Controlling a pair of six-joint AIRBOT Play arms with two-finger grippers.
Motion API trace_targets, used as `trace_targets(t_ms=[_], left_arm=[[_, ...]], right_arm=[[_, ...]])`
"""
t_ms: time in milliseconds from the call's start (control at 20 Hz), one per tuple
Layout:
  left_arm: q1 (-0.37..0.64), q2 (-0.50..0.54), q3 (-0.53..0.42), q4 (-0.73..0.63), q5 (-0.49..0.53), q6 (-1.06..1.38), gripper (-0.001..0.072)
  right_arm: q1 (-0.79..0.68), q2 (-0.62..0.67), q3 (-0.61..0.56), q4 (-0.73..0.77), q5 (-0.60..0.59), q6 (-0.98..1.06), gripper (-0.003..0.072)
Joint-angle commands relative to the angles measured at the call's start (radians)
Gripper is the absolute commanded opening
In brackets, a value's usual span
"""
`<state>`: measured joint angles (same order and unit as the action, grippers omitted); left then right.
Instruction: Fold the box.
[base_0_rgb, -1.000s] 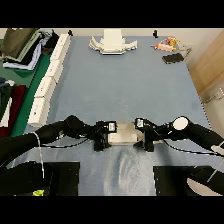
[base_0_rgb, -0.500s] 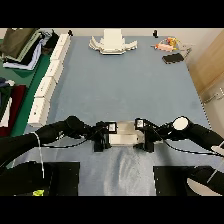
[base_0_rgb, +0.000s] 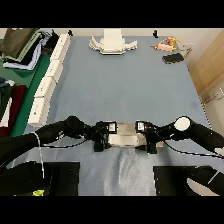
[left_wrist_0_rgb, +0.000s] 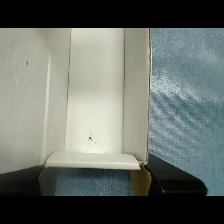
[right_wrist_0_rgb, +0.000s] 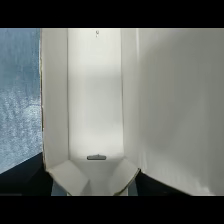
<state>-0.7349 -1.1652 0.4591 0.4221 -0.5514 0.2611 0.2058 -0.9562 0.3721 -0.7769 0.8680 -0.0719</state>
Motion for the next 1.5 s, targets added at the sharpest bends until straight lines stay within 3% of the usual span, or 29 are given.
trace_targets(t_ms=[0, 300, 650, 800, 950, 1050, 1150, 1200, 1250, 1300, 1350, 1450], left_arm=[[0.001, 0.000, 0.001, 0.000, -0.001, 0.000, 0.0610], [0.001, 0.000, 0.001, 0.000, -0.001, 0.000, 0.0610], [0.001, 0.000, 0.001, 0.000, -0.001, 0.000, 0.0610], [0.001, 0.000, 0.001, 0.000, -0.001, 0.000, 0.0610], [0.001, 0.000, 0.001, 0.000, -0.001, 0.000, 0.0610], [0.001, 0.000, 0.001, 0.000, -0.001, 0.000, 0.0610], [0.001, 0.000, 0.001, 0.000, -0.001, 0.000, 0.0610], [0.001, 0.000, 0.001, 0.000, -0.001, 0.000, 0.0610], [0.001, 0.000, 0.001, 0.000, -0.001, 0.000, 0.0610], [0.001, 0.000, 0.001, 0.000, -0.001, 0.000, 0.0610], [0.001, 0.000, 0.001, 0.000, -0.001, 0.000, 0.0610], [0.001, 0.000, 0.001, 0.000, -0.001, 0.000, 0.0610]], right_arm=[[0.000, 0.072, 0.004, -0.110, 0.025, 0.087, 0.0717], [0.000, 0.155, 0.005, -0.269, 0.057, 0.314, 0.0717], [0.000, 0.320, 0.005, -0.269, 0.192, 0.584, 0.0712], [0.000, 0.408, 0.005, -0.193, 0.263, 0.900, 0.0712], [0.000, 0.476, 0.005, -0.023, 0.268, 1.238, 0.0712], [0.000, 0.484, 0.005, 0.117, 0.248, 1.376, 0.0711], [0.000, 0.467, 0.004, 0.150, 0.220, 1.461, 0.0700], [0.000, 0.444, 0.002, 0.145, 0.211, 1.497, 0.0657], [0.000, 0.418, 0.001, 0.146, 0.207, 1.508, 0.0448], [0.000, 0.389, 0.002, 0.150, 0.206, 1.508, 0.0065], [0.000, 0.362, 0.002, 0.161, 0.188, 1.513, 0.0006], [0.000, 0.309, 0.003, 0.218, 0.130, 1.468, 0.0006]])
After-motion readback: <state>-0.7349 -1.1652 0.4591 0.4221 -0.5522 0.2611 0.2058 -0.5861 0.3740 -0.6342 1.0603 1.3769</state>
